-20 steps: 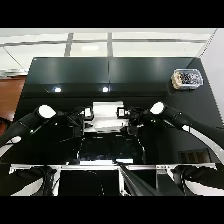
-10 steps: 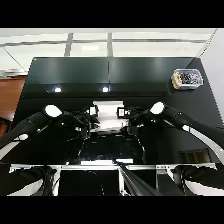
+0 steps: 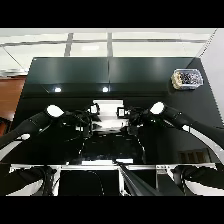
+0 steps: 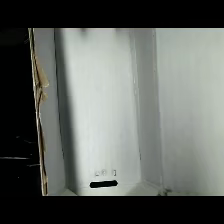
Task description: Fold the box and place the chain.
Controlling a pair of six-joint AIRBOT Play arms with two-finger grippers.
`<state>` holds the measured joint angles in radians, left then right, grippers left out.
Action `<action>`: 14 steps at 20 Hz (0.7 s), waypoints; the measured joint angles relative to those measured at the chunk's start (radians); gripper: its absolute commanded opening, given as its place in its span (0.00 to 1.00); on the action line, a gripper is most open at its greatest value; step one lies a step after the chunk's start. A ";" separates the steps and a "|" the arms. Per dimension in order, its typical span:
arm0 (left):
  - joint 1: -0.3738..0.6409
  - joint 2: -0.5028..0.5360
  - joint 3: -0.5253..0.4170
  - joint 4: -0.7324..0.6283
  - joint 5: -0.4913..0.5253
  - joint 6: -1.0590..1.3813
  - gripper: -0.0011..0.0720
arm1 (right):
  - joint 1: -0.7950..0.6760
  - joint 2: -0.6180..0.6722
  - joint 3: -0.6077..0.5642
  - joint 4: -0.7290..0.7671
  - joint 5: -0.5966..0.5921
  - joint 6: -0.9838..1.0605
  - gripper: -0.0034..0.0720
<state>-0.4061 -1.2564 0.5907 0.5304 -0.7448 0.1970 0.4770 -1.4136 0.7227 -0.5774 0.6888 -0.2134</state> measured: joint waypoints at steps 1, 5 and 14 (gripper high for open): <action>0.000 0.000 0.000 0.001 0.001 0.000 0.51 | 0.000 0.000 0.000 0.000 0.000 0.000 0.49; 0.003 0.004 0.000 0.012 0.003 -0.002 0.49 | 0.000 0.000 0.000 0.000 0.000 0.000 0.49; 0.225 0.243 0.000 0.248 -0.047 -0.403 0.05 | 0.000 0.000 0.000 -0.001 0.000 -0.002 0.49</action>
<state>-0.1806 -1.0130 0.5903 0.7784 -0.7918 -0.2062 0.4770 -1.4136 0.7231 -0.5785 0.6891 -0.2153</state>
